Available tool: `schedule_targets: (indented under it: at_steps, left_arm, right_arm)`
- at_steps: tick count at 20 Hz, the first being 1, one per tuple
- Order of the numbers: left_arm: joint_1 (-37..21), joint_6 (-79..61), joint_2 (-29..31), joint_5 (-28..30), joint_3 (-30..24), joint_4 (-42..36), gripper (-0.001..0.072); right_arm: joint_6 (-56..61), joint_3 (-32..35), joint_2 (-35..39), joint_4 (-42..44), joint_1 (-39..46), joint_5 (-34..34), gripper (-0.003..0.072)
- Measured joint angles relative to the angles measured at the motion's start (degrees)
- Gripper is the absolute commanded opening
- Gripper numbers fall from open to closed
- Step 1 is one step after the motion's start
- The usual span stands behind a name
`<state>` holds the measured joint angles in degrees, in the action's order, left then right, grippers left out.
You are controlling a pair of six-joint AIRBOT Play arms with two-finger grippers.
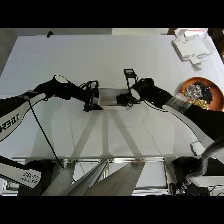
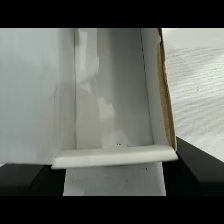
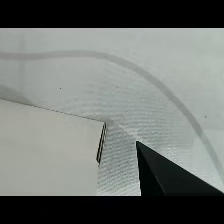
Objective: Fold the box and place the chain.
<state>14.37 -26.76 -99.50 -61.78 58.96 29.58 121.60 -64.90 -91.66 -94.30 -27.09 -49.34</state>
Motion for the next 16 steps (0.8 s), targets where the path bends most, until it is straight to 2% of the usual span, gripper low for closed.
schedule_targets:
  at_steps: [5,7,9,10,12,16]
  left_arm:
    - [0.00,0.00,0.00,0.00,0.00,0.00,0.0277]
    - [0.00,0.00,0.00,0.02,0.00,-0.02,0.0277]
    - [0.00,0.00,0.00,0.02,0.00,-0.02,0.0277]
    - [0.00,0.00,0.00,0.02,0.00,-0.04,0.0277]
    - [0.00,0.07,0.00,0.04,0.00,-0.04,0.0277]
    - [0.00,0.15,0.00,-0.04,0.00,-0.20,0.0277]
  right_arm:
    - [4.74,-1.03,-1.14,-1.40,-0.92,-1.22,0.0383]
    - [6.16,-1.16,-1.36,-1.53,-1.11,-0.98,0.0271]
    - [7.63,-1.25,-1.55,-1.57,-1.18,-0.85,0.0252]
    - [8.52,-1.27,-1.66,-1.64,-1.20,-0.79,0.0209]
    - [9.97,-1.31,-1.92,-1.81,-1.25,-0.37,0.0011]
    - [11.47,-1.33,-2.16,-1.95,-1.25,-0.46,0.0026]
